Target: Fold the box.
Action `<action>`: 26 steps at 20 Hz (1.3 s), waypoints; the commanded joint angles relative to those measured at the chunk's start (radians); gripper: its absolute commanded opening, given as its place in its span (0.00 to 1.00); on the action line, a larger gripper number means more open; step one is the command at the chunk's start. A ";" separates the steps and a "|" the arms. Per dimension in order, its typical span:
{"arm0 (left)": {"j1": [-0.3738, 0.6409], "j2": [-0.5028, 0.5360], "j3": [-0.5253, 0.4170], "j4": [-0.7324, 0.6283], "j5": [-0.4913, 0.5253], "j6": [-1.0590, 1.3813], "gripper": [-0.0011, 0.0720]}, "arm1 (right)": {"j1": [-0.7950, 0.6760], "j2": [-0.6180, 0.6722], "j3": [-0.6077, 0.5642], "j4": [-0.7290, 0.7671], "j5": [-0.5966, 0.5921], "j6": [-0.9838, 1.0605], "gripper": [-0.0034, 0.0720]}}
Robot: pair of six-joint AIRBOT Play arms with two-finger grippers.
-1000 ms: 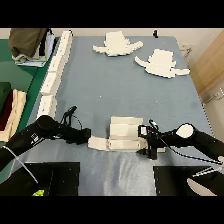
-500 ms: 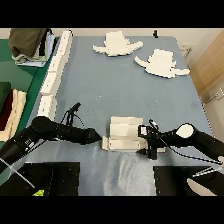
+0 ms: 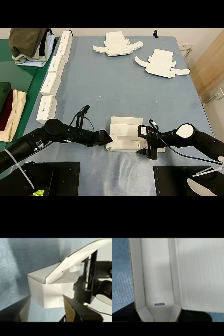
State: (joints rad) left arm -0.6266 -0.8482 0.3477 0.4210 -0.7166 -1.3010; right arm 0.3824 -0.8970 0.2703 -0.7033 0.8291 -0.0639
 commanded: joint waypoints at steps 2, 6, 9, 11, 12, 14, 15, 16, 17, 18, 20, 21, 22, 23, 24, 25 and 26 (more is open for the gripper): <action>-0.034 -0.073 0.001 -0.021 0.089 -0.002 0.86 | -0.001 0.001 0.000 0.000 0.000 0.000 0.72; -0.075 -0.080 0.061 0.033 0.076 -0.024 0.82 | 0.000 0.001 0.000 0.000 0.000 0.000 0.72; -0.171 -0.116 0.151 0.342 0.076 -0.327 0.82 | 0.000 0.001 0.000 0.000 0.000 0.000 0.72; -0.241 -0.162 0.235 0.629 0.022 -0.634 0.81 | 0.000 0.001 0.000 0.000 0.000 0.000 0.72; -0.270 -0.189 0.278 0.759 -0.023 -0.787 0.73 | 0.000 0.001 0.000 0.000 0.000 0.000 0.72; -0.319 -0.234 0.352 0.894 -0.109 -0.918 0.67 | 0.000 0.001 0.000 0.000 0.000 0.000 0.72; -0.340 -0.255 0.386 0.912 -0.125 -0.931 0.67 | 0.000 0.001 0.000 0.000 0.000 0.000 0.72; -0.359 -0.281 0.421 0.919 -0.127 -0.945 0.67 | 0.000 0.000 0.000 0.000 0.000 0.000 0.72; -0.376 -0.313 0.455 0.931 -0.135 -0.962 0.67 | 0.000 0.001 0.000 0.000 0.000 0.000 0.72; -0.389 -0.345 0.482 0.948 -0.156 -0.987 0.67 | 0.000 0.001 0.000 0.000 0.000 0.000 0.72; -0.416 -0.407 0.526 0.953 -0.220 -1.012 0.67 | 0.000 0.000 0.000 0.000 0.000 0.000 0.72; -0.428 -0.433 0.545 0.961 -0.255 -1.032 0.67 | 0.000 0.001 0.000 0.000 0.000 0.000 0.72; -0.441 -0.451 0.563 0.985 -0.285 -1.056 0.67 | 0.000 0.001 0.000 0.000 0.000 0.000 0.72; -0.455 -0.466 0.580 1.021 -0.312 -1.092 0.67 | 0.000 0.001 0.000 0.000 0.000 0.000 0.72; -0.470 -0.479 0.595 1.051 -0.340 -1.127 0.67 | 0.000 0.001 0.000 0.000 0.000 0.000 0.72; -0.481 -0.491 0.612 1.069 -0.364 -1.147 0.67 | 0.000 0.001 0.000 0.000 0.000 0.000 0.72; -0.489 -0.504 0.627 1.073 -0.377 -1.156 0.67 | 0.000 0.001 0.000 0.000 0.000 0.000 0.72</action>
